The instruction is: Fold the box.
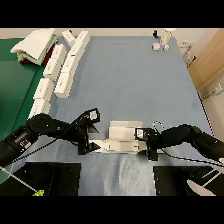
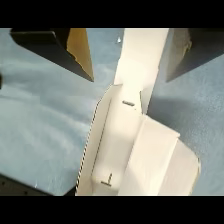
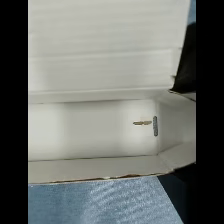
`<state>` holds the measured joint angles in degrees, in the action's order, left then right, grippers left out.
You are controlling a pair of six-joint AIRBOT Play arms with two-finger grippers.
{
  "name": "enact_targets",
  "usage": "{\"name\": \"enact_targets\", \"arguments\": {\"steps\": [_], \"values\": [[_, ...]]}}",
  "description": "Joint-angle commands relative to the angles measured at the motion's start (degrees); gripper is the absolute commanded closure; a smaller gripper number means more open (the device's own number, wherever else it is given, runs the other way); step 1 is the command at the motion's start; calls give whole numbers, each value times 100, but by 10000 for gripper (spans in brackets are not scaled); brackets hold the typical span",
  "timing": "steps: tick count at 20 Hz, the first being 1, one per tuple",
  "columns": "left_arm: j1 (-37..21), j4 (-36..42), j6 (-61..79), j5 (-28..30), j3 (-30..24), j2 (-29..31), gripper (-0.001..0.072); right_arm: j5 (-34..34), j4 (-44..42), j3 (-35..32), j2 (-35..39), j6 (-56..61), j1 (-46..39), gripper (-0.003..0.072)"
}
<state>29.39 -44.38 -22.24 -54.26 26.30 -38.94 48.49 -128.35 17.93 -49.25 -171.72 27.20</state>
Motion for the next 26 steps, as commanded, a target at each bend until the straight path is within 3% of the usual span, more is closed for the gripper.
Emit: {"name": "enact_targets", "arguments": {"steps": [1, 2, 4, 5, 12, 18, 19, 21, 23, 26], "values": [[-337, 234, 1628, 166, -387, 7, 23, 0, -2, 4, 4, 2, 4, 162], [-328, 293, 1912, 188, -413, -39, 24, 0, -2, 4, 4, 2, 4, 162], [-299, 439, 2299, 181, -431, -229, 182, 0, -2, 4, 4, 2, 4, 162], [-227, 457, 2387, 181, -431, -352, 196, 0, -2, 2, 4, 2, 4, 162], [411, 511, 2369, 894, -428, -1137, 196, 0, -2, 4, 4, 2, 4, 162], [605, 743, 2146, 1270, -404, -1333, 217, 0, -2, 4, 4, 2, 4, 162], [640, 730, 2098, 1266, -391, -1342, 412, 0, 0, 4, 4, 2, 4, 162], [737, 741, 2087, 1296, -354, -1357, 452, 0, -2, 2, 4, 2, 4, 162], [848, 750, 2070, 1296, -299, -1419, 547, 0, -2, 4, 4, 2, 4, 162], [960, 905, 2063, 1381, -234, -1565, 548, 0, -2, 4, 4, 2, 4, 162]]}}
